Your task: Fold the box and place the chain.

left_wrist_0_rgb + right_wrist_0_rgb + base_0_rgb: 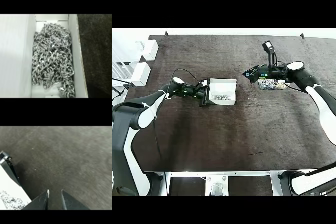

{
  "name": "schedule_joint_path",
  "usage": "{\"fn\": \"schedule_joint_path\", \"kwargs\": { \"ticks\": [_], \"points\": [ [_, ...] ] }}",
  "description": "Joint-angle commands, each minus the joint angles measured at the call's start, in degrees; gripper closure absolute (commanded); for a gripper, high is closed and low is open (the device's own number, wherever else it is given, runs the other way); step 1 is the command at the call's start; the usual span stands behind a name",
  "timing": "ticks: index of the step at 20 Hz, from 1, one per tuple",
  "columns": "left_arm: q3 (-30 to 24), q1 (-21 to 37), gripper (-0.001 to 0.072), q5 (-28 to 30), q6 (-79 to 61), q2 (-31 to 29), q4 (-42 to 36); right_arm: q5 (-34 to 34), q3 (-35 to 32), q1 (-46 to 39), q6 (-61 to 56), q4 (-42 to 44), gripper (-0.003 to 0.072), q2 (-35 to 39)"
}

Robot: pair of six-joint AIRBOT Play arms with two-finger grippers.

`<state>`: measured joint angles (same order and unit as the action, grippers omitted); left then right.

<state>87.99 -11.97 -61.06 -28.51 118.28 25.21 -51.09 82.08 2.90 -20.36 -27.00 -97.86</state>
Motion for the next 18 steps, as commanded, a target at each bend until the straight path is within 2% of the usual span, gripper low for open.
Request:
{"fn": "schedule_joint_path", "kwargs": {
  "ticks": [1, 5, 7, 9, 14, 17, 18],
  "points": [
    [0.00, 0.00, 0.0400, 0.04, -0.02, 0.02, 0.00, -4.50, 5.33, 1.27, 1.40, 0.35, 0.0469, -5.75],
    [0.00, 0.00, 0.0400, 0.00, -0.02, 0.02, 0.00, -7.91, 8.00, 4.46, 1.20, -5.11, 0.0469, -6.99],
    [0.00, 0.00, 0.0400, 0.02, -0.02, 0.02, 0.00, -9.75, 8.00, 5.73, -0.63, -8.46, 0.0445, -6.99],
    [0.00, 0.00, 0.0400, 0.04, -0.02, 0.02, 0.00, -13.00, 8.17, 6.05, -0.61, -8.85, 0.0414, -6.95],
    [0.00, 0.00, 0.0400, 0.02, -0.02, 0.02, 0.00, -21.07, 10.71, 7.54, -1.29, -8.92, 0.0408, -6.93],
    [0.00, 0.00, 0.0400, 0.02, -0.02, 0.02, 0.00, -21.14, 10.80, 9.18, -1.25, -9.53, 0.0324, -6.93],
    [0.00, 0.00, 0.0401, 0.02, -0.02, 0.02, 0.00, -20.92, 10.80, 9.57, -1.25, -10.12, 0.0320, -6.93]
  ]
}}
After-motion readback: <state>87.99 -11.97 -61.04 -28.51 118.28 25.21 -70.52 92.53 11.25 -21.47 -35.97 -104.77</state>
